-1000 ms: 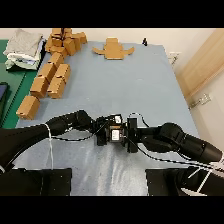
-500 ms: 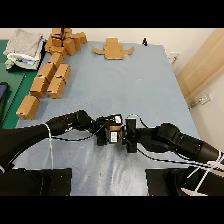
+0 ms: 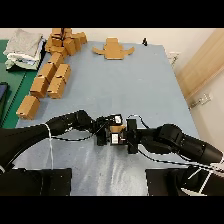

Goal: Fold the box.

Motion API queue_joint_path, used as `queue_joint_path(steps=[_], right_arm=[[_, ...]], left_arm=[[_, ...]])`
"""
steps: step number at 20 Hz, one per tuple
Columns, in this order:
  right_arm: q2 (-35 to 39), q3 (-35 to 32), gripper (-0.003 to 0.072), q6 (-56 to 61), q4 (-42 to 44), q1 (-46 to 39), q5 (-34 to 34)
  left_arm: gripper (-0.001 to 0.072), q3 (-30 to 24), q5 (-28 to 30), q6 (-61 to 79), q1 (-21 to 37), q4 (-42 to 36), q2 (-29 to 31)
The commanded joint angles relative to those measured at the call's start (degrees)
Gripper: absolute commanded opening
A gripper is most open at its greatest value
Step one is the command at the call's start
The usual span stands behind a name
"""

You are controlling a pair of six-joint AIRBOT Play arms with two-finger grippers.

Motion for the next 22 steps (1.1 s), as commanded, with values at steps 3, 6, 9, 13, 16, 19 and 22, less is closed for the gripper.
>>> queue_joint_path(steps=[3,6,9,13,16,19,22], right_arm=[[1.9,0.0,0.0123,0.0,-1.0,0.1,0.5],[2.8,0.0,0.0124,0.0,-1.0,0.1,0.6],[2.6,0.0,0.0526,0.0,-1.0,0.0,0.7],[0.5,0.0,0.0526,0.0,-2.3,0.0,1.2],[-0.7,0.0,0.0525,0.1,-2.6,0.0,1.1],[-0.8,0.0,0.0409,0.0,-2.6,0.0,1.0],[-0.7,0.0,0.0275,0.0,-2.6,0.0,1.0]], left_arm=[[0.0479,0.0,0.0,0.0,0.0,0.0,0.0],[0.0479,0.0,0.0,0.0,0.0,0.0,0.0],[0.0479,0.0,0.0,0.0,0.0,0.0,0.0],[0.0479,0.0,0.0,0.0,0.0,0.0,0.0],[0.0479,0.0,0.0,0.0,0.0,0.0,0.0],[0.0479,0.0,0.0,0.0,0.0,0.0,0.0],[0.0480,0.0,0.0,0.0,0.0,0.0,0.0]])
